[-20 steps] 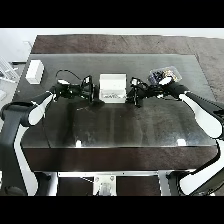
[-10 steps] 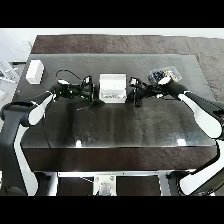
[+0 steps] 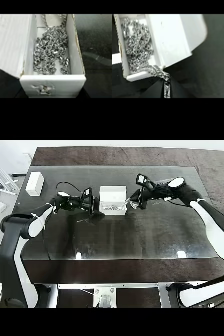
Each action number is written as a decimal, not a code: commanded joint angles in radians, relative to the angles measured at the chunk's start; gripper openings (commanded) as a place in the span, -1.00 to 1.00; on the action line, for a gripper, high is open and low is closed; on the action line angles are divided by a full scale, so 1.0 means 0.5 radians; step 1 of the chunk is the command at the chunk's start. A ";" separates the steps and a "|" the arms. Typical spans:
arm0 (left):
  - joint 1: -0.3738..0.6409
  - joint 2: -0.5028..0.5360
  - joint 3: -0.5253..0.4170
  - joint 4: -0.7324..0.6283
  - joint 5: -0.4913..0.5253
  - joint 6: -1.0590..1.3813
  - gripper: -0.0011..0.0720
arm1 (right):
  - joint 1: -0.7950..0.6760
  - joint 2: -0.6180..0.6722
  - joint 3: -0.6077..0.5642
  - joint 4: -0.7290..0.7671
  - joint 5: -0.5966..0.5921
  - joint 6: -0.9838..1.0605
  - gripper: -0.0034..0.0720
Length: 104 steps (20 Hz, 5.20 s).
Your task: Fold the box and place the chain.
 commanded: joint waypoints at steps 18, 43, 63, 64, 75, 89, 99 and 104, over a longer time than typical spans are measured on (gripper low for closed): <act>-0.001 0.001 -0.001 0.000 0.000 0.000 0.35 | 0.426 0.601 0.146 0.008 -0.393 0.173 -0.90; -0.001 0.001 -0.001 0.000 0.000 0.001 0.35 | 0.520 0.135 -0.295 0.002 -0.568 0.385 -0.91; -0.001 0.001 -0.001 0.000 0.000 0.000 0.35 | 0.489 0.184 -0.103 -0.679 -0.809 0.385 0.79; -0.001 0.001 -0.001 0.000 0.000 0.001 0.35 | 0.490 0.210 -0.081 -0.679 -0.827 0.385 0.79; -0.001 0.001 -0.001 0.000 0.000 0.001 0.35 | 0.128 0.236 0.204 0.052 -0.785 0.336 -0.71; -0.001 0.001 -0.001 0.000 0.000 0.001 0.35 | -0.066 -0.391 0.575 0.653 0.211 0.218 -0.80; -0.001 0.001 -0.001 0.000 0.000 0.000 0.35 | -0.014 -0.413 0.591 0.411 0.677 0.459 -0.80; -0.001 0.001 -0.001 0.000 0.000 0.001 0.35 | 0.018 -0.413 0.598 0.403 0.723 0.425 -0.80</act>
